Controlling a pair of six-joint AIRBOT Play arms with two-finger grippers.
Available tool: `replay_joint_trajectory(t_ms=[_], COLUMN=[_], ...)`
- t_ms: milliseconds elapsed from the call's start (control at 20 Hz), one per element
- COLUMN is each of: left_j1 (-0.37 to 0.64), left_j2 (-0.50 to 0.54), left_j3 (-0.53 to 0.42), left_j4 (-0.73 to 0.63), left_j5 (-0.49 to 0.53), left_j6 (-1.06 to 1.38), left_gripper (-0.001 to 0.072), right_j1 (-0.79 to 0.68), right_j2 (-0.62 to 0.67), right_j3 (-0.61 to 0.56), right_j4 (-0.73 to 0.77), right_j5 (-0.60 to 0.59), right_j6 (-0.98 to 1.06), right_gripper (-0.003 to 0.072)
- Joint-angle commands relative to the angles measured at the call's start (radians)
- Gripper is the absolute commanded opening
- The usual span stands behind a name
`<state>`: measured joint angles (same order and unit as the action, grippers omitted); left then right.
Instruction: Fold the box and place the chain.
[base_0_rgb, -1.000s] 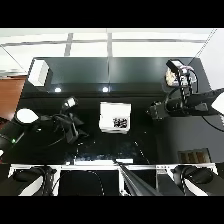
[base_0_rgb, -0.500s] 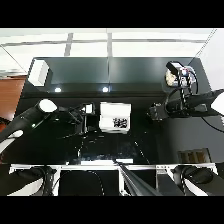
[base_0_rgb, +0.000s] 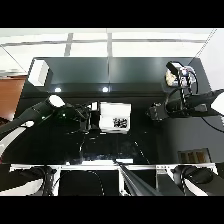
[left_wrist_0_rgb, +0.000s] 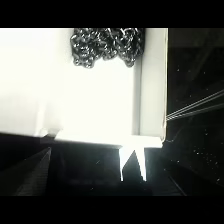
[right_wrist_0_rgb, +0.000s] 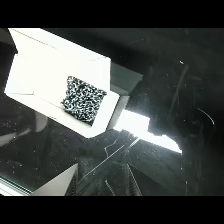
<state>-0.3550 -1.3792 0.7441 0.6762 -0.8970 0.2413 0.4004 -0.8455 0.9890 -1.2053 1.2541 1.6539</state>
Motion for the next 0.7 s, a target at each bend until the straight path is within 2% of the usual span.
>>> replay_joint_trajectory(t_ms=[0,450,500,550,600,650], left_j1=[-0.017,-0.051,-0.058,-0.063,-0.064,-0.064], left_j2=[-0.023,-0.04,-0.04,-0.04,-0.04,-0.04], left_j3=[0.005,0.005,0.005,0.005,0.005,0.005], left_j4=[-0.009,-0.035,-0.035,-0.038,-0.043,-0.059], left_j5=[0.009,0.039,0.04,0.039,0.034,0.024], left_j6=[0.024,0.024,0.024,0.021,0.013,0.013], left_gripper=[0.071,0.0709,0.0681,0.0575,0.0427,0.0354], right_j1=[0.0,0.0,0.0,0.0,0.0,0.0], right_j2=[0.0,0.0,-0.001,-0.001,-0.001,-0.001], right_j3=[0.0,-0.007,-0.016,-0.032,-0.053,-0.084], right_j4=[0.0,0.0,0.0,0.0,0.0,0.0], right_j5=[-0.002,-0.031,-0.058,-0.105,-0.166,-0.248], right_j6=[0.0,0.0,0.0,0.0,0.001,0.019], right_gripper=[0.0369,0.0369,0.0369,0.0369,0.0369,0.0372])
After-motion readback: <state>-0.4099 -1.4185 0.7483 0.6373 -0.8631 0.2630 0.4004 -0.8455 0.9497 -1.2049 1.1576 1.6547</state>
